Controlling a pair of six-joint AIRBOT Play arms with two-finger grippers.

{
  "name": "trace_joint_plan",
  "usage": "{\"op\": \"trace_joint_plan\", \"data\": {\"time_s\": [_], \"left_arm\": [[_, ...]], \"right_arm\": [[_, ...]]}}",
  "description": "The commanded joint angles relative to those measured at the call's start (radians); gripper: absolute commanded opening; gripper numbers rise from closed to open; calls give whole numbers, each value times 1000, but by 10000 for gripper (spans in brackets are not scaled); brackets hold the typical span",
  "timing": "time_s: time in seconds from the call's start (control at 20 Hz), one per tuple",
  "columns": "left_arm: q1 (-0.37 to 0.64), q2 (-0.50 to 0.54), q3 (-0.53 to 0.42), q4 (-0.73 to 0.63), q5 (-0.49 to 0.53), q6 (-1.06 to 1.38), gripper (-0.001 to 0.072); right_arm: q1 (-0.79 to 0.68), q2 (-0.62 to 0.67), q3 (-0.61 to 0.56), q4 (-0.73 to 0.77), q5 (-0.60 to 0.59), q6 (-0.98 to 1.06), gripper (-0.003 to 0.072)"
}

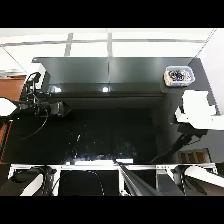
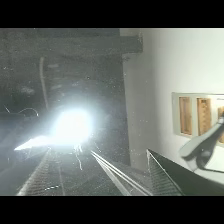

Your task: Fold the box and place the chain.

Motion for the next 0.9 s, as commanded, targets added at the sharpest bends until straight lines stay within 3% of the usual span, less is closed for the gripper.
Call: {"op": "trace_joint_plan", "data": {"time_s": [0.0, 0.2, 0.35, 0.45, 0.55, 0.65, 0.75, 0.8, 0.85], "left_arm": [[0, -1, 0, 1, 2, 1, 713], [0, -1, 0, 0, 1, -6, 712], [0, -1, 0, -5, 2, -16, 712], [0, -1, 0, -7, 2, -16, 712], [0, -1, 0, -11, 2, -16, 712], [0, -1, 0, -11, 2, -16, 712], [0, -1, 0, -11, 1, -16, 712], [0, -1, 0, -11, -2, -16, 712], [0, -1, 0, -11, -4, -16, 712]], "right_arm": [[-94, -131, 93, -51, 21, -75, 681], [-64, -310, 245, -91, 67, -229, 680], [4, -358, 249, -198, 42, -445, 642], [43, -364, 249, -189, 20, -514, 641], [53, -364, 250, -190, 55, -512, 413], [49, -363, 249, -214, 114, -484, 394], [48, -356, 249, -216, 154, -470, 107], [51, -349, 249, -211, 175, -445, 32], [57, -332, 246, -208, 182, -410, 15]]}}
